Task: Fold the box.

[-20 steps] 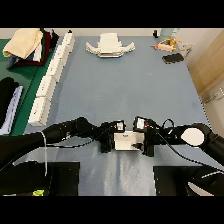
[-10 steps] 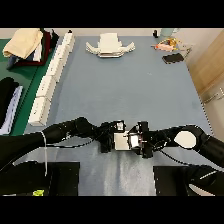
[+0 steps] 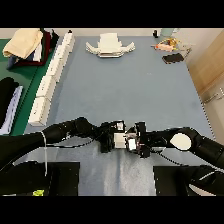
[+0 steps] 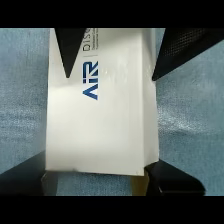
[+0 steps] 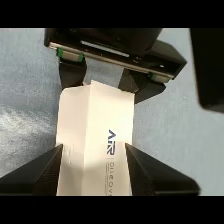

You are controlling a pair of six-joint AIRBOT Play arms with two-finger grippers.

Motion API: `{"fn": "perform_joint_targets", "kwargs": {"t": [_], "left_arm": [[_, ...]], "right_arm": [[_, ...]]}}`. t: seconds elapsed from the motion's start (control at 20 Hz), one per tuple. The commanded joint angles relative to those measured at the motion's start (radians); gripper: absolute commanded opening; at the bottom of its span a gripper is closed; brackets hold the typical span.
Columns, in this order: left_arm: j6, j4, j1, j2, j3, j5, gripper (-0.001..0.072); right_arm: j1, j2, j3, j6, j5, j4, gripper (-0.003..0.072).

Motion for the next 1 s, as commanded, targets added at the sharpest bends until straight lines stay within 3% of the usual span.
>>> {"fn": "perform_joint_targets", "kwargs": {"t": [0.0, 0.2, 0.7, 0.95], "left_arm": [[-0.001, -0.001, 0.000, 0.000, 0.000, 0.000, 0.0425], [-0.001, -0.001, 0.000, 0.000, 0.000, 0.000, 0.0425], [-0.001, 0.000, 0.000, 0.000, 0.000, 0.000, 0.0425], [-0.001, -0.001, 0.000, 0.000, 0.000, 0.000, 0.0425]], "right_arm": [[0.004, -0.006, -0.002, -0.008, -0.014, -0.004, 0.0429], [0.016, 0.005, -0.002, -0.007, -0.001, -0.001, 0.0293], [0.023, 0.113, -0.002, -0.007, -0.011, 0.005, 0.0301], [0.023, 0.103, -0.002, -0.007, -0.053, -0.004, 0.0301]]}}
